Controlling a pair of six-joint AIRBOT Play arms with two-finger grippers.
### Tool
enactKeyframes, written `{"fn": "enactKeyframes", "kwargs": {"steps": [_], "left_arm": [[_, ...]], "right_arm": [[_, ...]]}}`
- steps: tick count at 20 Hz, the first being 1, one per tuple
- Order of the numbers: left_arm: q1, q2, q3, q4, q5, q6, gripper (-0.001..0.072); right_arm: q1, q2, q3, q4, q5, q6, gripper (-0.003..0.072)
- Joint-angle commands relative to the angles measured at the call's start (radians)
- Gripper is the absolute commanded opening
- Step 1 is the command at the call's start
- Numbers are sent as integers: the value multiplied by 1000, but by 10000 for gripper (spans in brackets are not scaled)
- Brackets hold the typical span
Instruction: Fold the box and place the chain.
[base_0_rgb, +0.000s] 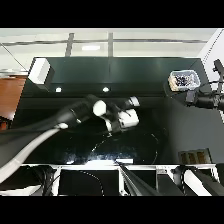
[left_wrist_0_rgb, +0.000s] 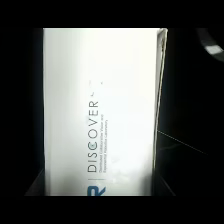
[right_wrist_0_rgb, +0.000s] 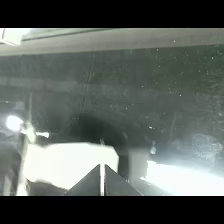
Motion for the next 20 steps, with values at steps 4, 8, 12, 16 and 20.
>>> {"fn": "enactKeyframes", "kwargs": {"steps": [4,8,12,16,20], "left_arm": [[551,87,1,1,-246,-212,290],[953,87,2,0,-285,-302,290],[1170,85,5,1,-187,-298,292],[1235,68,5,1,-48,-230,292],[1201,18,5,11,51,-71,291]], "right_arm": [[0,1,0,1,-14,0,36],[0,0,0,1,-20,0,36],[0,0,0,1,-36,2,36],[0,0,0,1,-40,18,36],[0,0,0,1,-50,38,37]]}}
